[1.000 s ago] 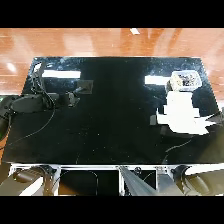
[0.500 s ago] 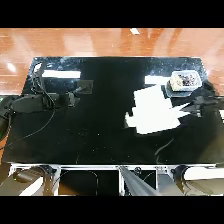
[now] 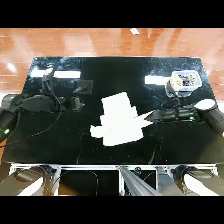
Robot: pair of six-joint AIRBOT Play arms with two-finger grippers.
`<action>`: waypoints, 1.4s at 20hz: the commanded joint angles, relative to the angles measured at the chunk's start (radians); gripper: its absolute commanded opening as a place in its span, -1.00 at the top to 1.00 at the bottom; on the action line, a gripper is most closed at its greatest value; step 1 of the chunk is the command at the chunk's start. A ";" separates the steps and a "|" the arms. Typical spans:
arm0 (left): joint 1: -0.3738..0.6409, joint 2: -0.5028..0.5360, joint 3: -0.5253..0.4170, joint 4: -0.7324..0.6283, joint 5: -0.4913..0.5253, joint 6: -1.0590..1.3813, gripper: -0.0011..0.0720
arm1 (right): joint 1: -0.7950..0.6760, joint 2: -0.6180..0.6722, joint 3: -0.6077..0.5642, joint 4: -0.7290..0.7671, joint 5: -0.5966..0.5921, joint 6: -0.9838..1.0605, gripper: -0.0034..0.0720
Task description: Fold the box and place the chain.
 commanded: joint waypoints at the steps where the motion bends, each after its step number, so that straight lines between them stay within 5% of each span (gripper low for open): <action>1: 0.017 -0.107 0.000 -0.098 0.066 0.053 -0.73 | 0.163 0.070 -0.042 -0.026 -0.238 0.026 0.83; 7: 0.115 -0.193 0.000 -0.347 0.167 0.361 -0.73 | 0.202 0.164 -0.056 -0.196 -0.214 0.026 0.83; 15: 0.158 -0.409 0.000 -0.669 0.306 0.797 -0.73 | 0.201 0.266 -0.065 -0.208 -0.119 0.109 0.83; 28: 0.062 -0.522 0.016 -0.780 0.245 0.995 -0.73 | 0.201 0.266 -0.065 -0.204 -0.077 0.142 0.83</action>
